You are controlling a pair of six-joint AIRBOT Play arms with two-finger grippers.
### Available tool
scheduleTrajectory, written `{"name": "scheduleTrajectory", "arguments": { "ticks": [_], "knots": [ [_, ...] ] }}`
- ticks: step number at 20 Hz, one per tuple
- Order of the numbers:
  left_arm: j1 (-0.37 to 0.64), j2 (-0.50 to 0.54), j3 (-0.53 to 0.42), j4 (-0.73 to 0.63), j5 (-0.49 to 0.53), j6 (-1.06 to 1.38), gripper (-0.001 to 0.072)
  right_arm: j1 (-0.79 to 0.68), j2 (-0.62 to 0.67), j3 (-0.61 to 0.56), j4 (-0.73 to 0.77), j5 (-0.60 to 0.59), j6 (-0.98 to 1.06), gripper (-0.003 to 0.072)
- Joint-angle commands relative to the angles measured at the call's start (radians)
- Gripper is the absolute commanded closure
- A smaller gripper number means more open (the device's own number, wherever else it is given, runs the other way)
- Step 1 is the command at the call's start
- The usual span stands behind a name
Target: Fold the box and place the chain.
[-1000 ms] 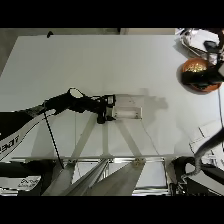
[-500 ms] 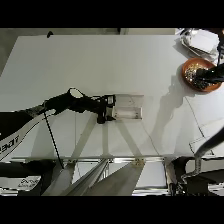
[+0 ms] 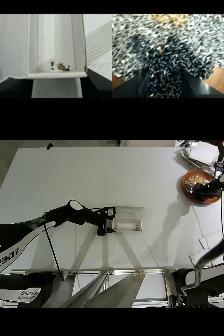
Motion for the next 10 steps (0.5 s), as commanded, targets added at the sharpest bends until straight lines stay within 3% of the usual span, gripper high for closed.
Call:
{"name": "scheduleTrajectory", "arguments": {
  "ticks": [1, 2, 4, 10],
  "knots": [
    [0.000, 0.000, 0.000, 0.000, 0.000, 0.000, 0.0438, -0.001, -0.029, 0.000, 0.024, 0.032, 0.010, 0.0350],
    [0.000, 0.000, 0.000, 0.000, 0.000, 0.000, 0.0438, 0.000, -0.029, 0.000, 0.024, 0.047, 0.008, 0.0400],
    [0.000, 0.000, 0.000, 0.000, 0.000, 0.000, 0.0438, 0.005, -0.029, 0.000, 0.029, 0.089, 0.001, 0.0670],
    [0.000, 0.000, 0.000, 0.001, 0.000, 0.000, 0.0438, 0.048, 0.077, 0.000, 0.063, 0.127, -0.052, 0.0676]
  ]
}}
